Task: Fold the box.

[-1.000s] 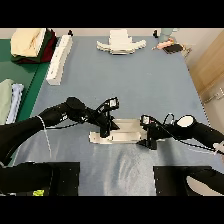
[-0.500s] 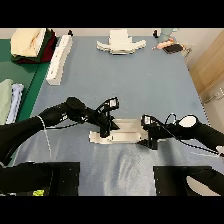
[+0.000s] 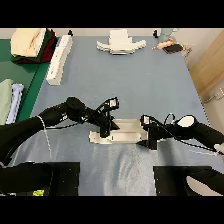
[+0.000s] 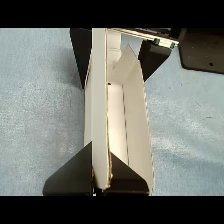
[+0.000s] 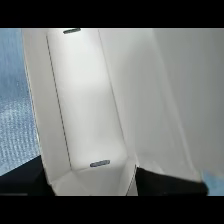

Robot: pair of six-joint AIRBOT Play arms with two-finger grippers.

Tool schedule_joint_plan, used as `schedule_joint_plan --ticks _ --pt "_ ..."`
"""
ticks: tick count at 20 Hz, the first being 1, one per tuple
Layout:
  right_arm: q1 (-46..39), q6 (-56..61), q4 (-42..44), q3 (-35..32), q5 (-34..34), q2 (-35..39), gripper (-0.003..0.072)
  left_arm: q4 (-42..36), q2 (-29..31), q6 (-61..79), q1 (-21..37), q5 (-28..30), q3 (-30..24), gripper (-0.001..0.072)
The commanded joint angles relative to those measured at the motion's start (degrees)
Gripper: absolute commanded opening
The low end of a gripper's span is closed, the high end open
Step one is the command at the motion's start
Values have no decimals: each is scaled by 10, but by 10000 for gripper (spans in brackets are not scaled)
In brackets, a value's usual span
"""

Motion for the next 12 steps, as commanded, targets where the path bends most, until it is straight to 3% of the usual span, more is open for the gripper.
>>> schedule_joint_plan --ticks 1,3,5,12 --pt "0 -4 1 0 -10 -10 650 0 0 0 0 0 0 16" --pt "0 -4 -1 0 -9 -10 645 0 0 0 0 0 0 15" --pt "0 -4 -2 0 -9 -10 554 0 0 0 0 0 0 15" --pt "2 -4 -4 0 4 -9 549 0 0 0 0 0 0 15"
